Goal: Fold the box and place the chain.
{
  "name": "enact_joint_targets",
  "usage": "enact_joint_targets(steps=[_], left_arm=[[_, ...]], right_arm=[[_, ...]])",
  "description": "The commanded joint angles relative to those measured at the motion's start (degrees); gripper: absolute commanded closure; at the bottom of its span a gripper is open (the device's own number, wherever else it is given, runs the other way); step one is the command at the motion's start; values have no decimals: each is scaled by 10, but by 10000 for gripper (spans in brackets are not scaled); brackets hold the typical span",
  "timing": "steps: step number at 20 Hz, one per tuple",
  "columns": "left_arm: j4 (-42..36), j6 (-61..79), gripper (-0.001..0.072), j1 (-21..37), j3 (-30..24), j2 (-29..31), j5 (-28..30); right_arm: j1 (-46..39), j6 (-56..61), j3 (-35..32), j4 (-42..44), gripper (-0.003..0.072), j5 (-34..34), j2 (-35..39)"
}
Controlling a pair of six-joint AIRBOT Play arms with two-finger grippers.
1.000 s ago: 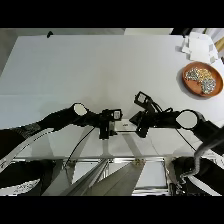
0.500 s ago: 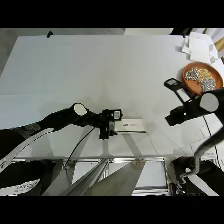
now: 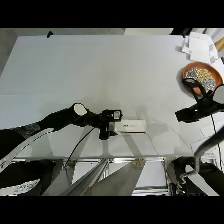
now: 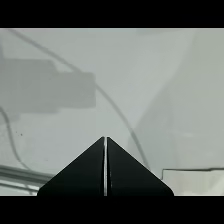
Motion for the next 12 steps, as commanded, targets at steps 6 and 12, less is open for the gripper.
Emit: enact_joint_targets(steps=[6,12], left_arm=[[48,-128,707,78,0,147,11],[234,-376,707,225,0,314,5]], right_arm=[[-6,1,1,28,668,-15,-1],[-6,1,1,31,668,-21,-1]])
